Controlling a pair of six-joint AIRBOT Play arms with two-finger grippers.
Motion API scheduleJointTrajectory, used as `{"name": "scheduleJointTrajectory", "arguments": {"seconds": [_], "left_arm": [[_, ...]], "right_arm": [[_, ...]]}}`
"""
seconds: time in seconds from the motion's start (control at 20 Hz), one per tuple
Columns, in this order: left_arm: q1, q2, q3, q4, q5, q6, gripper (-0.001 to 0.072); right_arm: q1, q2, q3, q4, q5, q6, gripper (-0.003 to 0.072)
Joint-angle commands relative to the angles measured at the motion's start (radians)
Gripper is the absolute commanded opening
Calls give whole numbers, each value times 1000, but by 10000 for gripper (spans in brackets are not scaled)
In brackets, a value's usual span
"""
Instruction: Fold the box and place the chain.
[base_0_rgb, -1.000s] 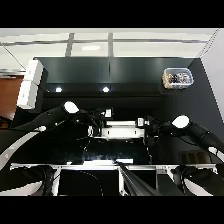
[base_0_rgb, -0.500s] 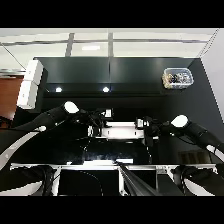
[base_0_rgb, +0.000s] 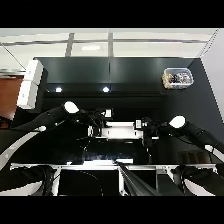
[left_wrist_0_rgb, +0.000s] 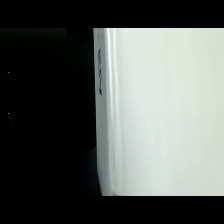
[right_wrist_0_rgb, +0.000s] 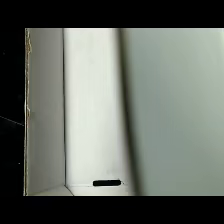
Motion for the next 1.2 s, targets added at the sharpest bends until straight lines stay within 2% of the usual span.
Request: {"name": "scheduleJointTrajectory", "arguments": {"seconds": [0.0,0.25,0.3,0.35,0.6,0.7,0.75,0.85,0.9,1.15], "left_arm": [[-1,1,1,0,1,0,30],[-1,1,0,0,0,0,31],[-1,1,0,0,0,0,31],[-1,1,0,0,0,0,31],[-1,1,1,0,-3,0,32],[2,1,11,0,-33,-2,35],[3,2,21,2,-53,-17,70],[5,20,38,23,-52,-111,368],[10,36,46,64,-56,-149,472],[103,203,51,306,-118,-488,508]], "right_arm": [[11,-2,-1,-27,-21,33,666],[11,-2,-1,-27,-22,35,662],[11,-2,-1,-28,-21,35,488],[11,-2,-1,-28,-21,35,465],[11,-2,-1,-28,-22,35,466],[11,-2,-1,-28,-22,35,465],[11,-2,-1,-28,-22,35,465],[11,-2,-1,-28,-22,35,465],[11,-2,-1,-28,-22,35,465],[11,-2,-1,-28,-21,35,466]]}}
